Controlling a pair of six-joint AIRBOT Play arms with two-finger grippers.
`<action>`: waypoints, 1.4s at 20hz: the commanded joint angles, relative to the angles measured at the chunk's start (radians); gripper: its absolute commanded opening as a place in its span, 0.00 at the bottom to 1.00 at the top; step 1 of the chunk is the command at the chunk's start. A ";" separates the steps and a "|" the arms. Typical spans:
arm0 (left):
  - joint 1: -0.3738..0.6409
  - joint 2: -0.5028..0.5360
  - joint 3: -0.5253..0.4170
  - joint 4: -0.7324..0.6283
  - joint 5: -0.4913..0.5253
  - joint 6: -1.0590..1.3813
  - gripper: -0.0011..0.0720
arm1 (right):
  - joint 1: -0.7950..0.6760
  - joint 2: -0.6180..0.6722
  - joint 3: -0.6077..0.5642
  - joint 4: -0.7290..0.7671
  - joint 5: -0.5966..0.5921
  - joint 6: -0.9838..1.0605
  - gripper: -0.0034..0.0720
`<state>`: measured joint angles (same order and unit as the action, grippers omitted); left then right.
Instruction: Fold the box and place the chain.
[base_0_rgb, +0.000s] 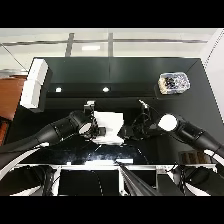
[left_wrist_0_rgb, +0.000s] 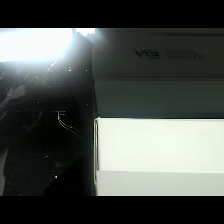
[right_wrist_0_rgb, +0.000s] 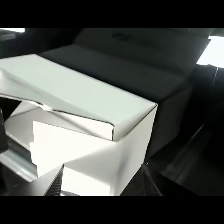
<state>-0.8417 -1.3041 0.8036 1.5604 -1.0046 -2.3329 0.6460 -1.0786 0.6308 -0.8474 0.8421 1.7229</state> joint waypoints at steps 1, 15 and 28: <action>0.001 0.000 0.001 0.003 0.001 0.000 0.05 | 0.063 -0.021 0.052 -0.191 -0.009 0.209 0.75; 0.001 0.000 0.001 0.002 0.000 0.000 0.05 | 0.257 -0.178 0.243 -0.576 0.124 0.555 0.60; 0.001 0.000 0.001 0.002 0.000 0.000 0.05 | 0.328 -0.257 0.311 -0.719 0.172 0.693 0.45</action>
<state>-0.8417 -1.3041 0.8036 1.5627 -1.0050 -2.3341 0.9657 -1.3228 0.9115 -1.5146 0.9997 2.3734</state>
